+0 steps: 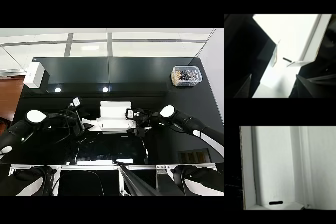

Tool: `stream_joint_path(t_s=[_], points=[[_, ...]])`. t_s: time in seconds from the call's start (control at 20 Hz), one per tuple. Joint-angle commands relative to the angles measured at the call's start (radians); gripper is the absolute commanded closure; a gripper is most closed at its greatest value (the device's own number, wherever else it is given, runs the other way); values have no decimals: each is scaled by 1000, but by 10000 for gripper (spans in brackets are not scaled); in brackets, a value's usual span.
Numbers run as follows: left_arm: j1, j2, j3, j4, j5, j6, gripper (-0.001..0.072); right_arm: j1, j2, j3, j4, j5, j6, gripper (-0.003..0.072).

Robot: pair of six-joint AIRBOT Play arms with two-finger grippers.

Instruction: Fold the box and place the chain.

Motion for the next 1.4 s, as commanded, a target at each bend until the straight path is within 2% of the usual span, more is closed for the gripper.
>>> stream_joint_path(t_s=[0.0, 0.25, 0.35, 0.4, 0.55, 0.6, 0.7, 1.05, 1.35], points=[[-39, -81, 53, 150, 1, 80, 69, 1, -1, 0, 0, 0, 0, 374], [-136, -159, 140, 186, 33, 132, 73, 1, -1, 0, 0, 0, 0, 373], [-142, -188, 164, 186, 22, 129, 90, 1, -1, 0, 0, 1, 0, 373], [-143, -192, 171, 182, 5, 122, 124, 1, -1, -1, 0, 1, 0, 374], [-145, -192, 185, 174, -86, 119, 547, 1, -1, -1, 0, 1, 0, 374], [-145, -192, 185, 166, -103, 107, 586, 1, -1, 0, 0, 1, 0, 374], [-145, -198, 185, 101, -127, 90, 586, 1, -1, 0, 0, 1, 0, 374], [-150, -278, 185, -92, -119, 101, 587, 1, -1, -1, 0, 1, 0, 374], [-150, -288, 185, -109, -60, 101, 606, 1, -1, -1, 0, 1, 0, 374]])
